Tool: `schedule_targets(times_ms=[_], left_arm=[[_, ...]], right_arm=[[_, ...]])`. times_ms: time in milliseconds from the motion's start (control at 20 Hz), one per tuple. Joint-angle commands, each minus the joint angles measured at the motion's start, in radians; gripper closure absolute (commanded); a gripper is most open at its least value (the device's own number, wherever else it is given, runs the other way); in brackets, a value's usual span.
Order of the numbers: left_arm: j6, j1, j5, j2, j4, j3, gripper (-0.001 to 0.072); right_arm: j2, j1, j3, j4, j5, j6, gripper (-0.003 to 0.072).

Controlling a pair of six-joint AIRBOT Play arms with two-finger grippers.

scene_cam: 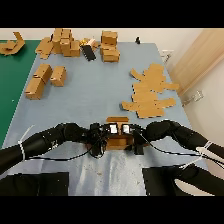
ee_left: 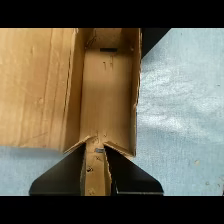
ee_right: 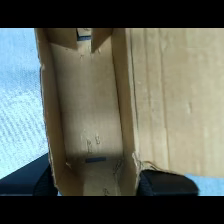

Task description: Fold the box.

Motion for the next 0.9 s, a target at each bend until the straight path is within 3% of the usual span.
schedule_targets(times_ms=[0, 200, 250, 300, 350, 600, 650, 700, 750, 800, 850], left_arm=[[0.000, -0.001, 0.014, 0.000, -0.008, 0.001, 0.0543], [0.000, 0.000, 0.005, -0.001, -0.040, 0.001, 0.0511], [0.000, -0.001, -0.005, -0.001, -0.045, 0.001, 0.0397], [-0.001, -0.001, -0.015, -0.002, -0.048, 0.001, 0.0127], [0.000, 0.000, -0.026, -0.002, -0.047, 0.001, 0.0084], [-0.001, 0.000, -0.029, -0.002, -0.047, 0.001, 0.0085], [-0.005, 0.000, -0.031, -0.002, -0.047, 0.001, 0.0115], [-0.026, 0.000, -0.031, -0.002, -0.042, 0.001, 0.0336], [-0.044, 0.003, -0.032, 0.003, -0.022, 0.001, 0.0651], [-0.065, 0.007, -0.037, 0.014, 0.015, 0.001, 0.0696], [-0.123, 0.013, -0.038, 0.028, 0.042, 0.001, 0.0697]], right_arm=[[0.000, 0.001, 0.000, 0.000, 0.000, -0.001, 0.0235], [0.000, 0.001, 0.000, 0.000, 0.000, -0.001, 0.0235], [0.000, 0.001, 0.000, 0.000, 0.000, -0.001, 0.0235], [0.000, 0.001, 0.000, 0.000, 0.000, -0.002, 0.0235], [0.000, 0.001, 0.000, 0.000, 0.000, -0.001, 0.0235], [0.000, 0.001, 0.000, 0.000, 0.000, -0.001, 0.0235], [0.000, 0.001, 0.000, 0.000, 0.000, -0.001, 0.0235], [0.000, 0.001, 0.000, 0.000, 0.000, -0.001, 0.0235], [0.000, 0.001, 0.000, 0.000, 0.000, -0.001, 0.0235], [0.000, 0.001, 0.000, 0.000, 0.000, -0.001, 0.0235], [0.000, 0.001, 0.000, 0.000, 0.000, -0.001, 0.0235]])
